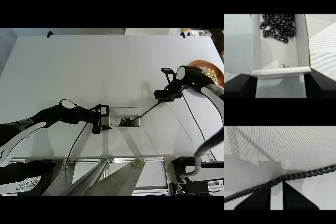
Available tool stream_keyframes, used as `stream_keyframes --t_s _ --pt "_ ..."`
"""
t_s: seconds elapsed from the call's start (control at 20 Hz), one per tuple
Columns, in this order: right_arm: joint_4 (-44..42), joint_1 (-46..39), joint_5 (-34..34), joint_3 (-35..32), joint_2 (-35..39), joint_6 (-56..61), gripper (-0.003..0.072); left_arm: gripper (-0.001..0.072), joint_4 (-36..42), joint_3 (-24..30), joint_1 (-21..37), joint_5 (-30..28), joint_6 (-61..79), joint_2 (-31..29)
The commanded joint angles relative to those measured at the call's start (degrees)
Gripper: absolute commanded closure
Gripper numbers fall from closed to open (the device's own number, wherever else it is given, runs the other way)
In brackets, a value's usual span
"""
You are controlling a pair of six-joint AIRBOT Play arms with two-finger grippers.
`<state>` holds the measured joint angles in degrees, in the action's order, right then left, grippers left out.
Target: Fold the box and place the chain.
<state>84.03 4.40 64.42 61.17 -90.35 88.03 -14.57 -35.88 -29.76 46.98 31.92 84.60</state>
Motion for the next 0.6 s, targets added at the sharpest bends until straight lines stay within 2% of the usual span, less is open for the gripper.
stream_keyframes --t_s 0.0,0.25,0.55 --pt "-0.2 0.0 -0.4 -0.1 0.0 -2.1 0.0668 0.0558 0.0 -0.1 0.0 0.0 0.0 0.0" --pt "0.4 0.0 -0.1 -0.1 7.5 -4.6 0.0668 0.0558 0.0 -0.1 0.0 0.0 0.0 0.0" --pt "-3.2 0.1 7.1 -0.1 23.5 -5.6 0.0668 0.0558 0.0 -0.1 0.0 0.0 0.0 0.0"
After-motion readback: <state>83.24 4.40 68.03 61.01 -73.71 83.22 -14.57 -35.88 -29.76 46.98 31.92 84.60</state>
